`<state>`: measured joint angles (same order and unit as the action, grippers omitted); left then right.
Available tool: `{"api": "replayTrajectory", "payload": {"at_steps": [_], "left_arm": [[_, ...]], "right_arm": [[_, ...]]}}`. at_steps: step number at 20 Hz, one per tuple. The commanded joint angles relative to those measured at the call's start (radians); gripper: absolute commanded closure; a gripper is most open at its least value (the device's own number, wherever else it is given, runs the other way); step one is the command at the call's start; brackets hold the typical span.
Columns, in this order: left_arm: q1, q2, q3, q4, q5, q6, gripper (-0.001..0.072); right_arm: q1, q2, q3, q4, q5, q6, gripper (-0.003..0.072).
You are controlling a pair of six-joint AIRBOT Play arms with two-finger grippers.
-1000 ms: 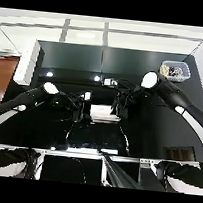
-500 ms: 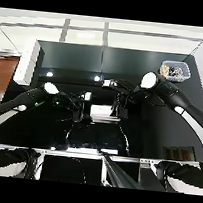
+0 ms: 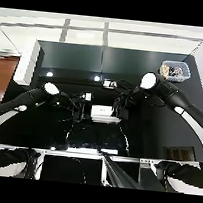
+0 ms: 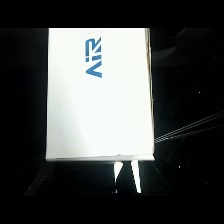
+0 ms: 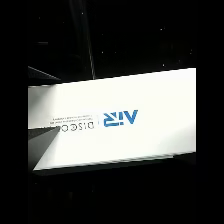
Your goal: Fold the box and place the chain.
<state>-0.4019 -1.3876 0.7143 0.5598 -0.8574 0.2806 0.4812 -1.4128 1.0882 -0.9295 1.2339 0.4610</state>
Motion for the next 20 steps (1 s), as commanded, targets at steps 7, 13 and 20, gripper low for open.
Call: {"api": "replayTrajectory", "payload": {"at_steps": [7, 13, 20], "left_arm": [[0.001, 0.0, 0.0, 0.0, 0.001, 0.0, 0.0341], [0.001, 0.0, 0.0, 0.0, 0.001, 0.0, 0.0341], [0.001, 0.0, 0.0, 0.0, 0.001, 0.0, 0.0341]], "right_arm": [[-0.002, 0.039, 0.0, 0.037, -0.015, 0.007, 0.034], [-0.08, 0.105, -0.002, 0.035, 0.1, 0.388, 0.0343], [-0.258, 0.105, -0.283, 0.587, 0.047, 0.463, 0.0672]]}}
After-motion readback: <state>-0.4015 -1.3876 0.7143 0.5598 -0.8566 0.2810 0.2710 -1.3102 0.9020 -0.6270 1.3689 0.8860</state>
